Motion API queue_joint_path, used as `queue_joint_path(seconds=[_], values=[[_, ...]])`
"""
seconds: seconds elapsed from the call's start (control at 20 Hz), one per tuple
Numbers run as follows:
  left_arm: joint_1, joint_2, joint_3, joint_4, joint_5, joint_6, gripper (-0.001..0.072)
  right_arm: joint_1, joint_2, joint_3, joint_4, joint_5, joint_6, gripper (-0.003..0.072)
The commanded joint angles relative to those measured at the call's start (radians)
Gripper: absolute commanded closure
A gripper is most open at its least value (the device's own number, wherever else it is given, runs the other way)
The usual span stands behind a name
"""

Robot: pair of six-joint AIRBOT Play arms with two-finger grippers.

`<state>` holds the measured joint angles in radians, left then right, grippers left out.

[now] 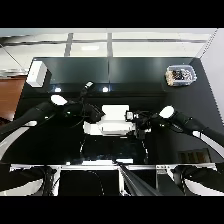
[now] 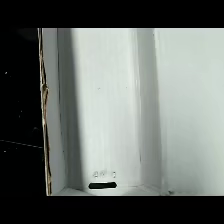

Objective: Fold the box and place the chain.

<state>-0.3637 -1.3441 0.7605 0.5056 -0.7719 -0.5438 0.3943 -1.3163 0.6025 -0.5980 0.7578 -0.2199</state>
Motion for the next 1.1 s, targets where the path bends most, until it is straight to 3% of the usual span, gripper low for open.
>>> queue_joint_path(seconds=[0.0,0.2,0.4,0.45,0.55,0.7,0.95,1.0,1.05], values=[[0.050,0.186,0.008,0.251,-0.019,-0.129,0.0690,0.001,0.000,0.001,0.002,-0.002,0.003,0.0601],[0.071,0.426,-0.068,0.288,-0.032,-0.086,0.0685,0.000,0.000,0.001,0.002,-0.002,0.003,0.0601],[0.022,0.403,-0.167,0.292,-0.190,0.316,0.0684,0.000,0.000,0.001,0.002,-0.002,0.003,0.0600],[0.002,0.376,-0.176,0.295,-0.197,0.442,0.0620,0.001,0.000,0.001,0.002,-0.002,0.003,0.0601],[-0.043,0.326,-0.179,0.323,-0.117,0.601,-0.0011,0.001,0.000,0.001,0.002,-0.002,0.003,0.0600],[-0.116,0.266,-0.175,0.432,0.050,0.583,-0.0002,0.001,0.000,0.001,0.002,-0.002,0.003,0.0601],[-0.148,0.174,-0.134,0.357,0.043,0.551,0.0026,0.001,0.000,0.001,0.002,-0.002,0.003,0.0600],[-0.148,0.169,-0.131,0.355,0.042,0.550,0.0070,0.000,0.000,0.001,0.002,-0.002,0.003,0.0600],[-0.148,0.167,-0.130,0.332,0.029,0.550,0.0242,0.001,0.000,0.001,0.002,-0.002,0.003,0.0600]])
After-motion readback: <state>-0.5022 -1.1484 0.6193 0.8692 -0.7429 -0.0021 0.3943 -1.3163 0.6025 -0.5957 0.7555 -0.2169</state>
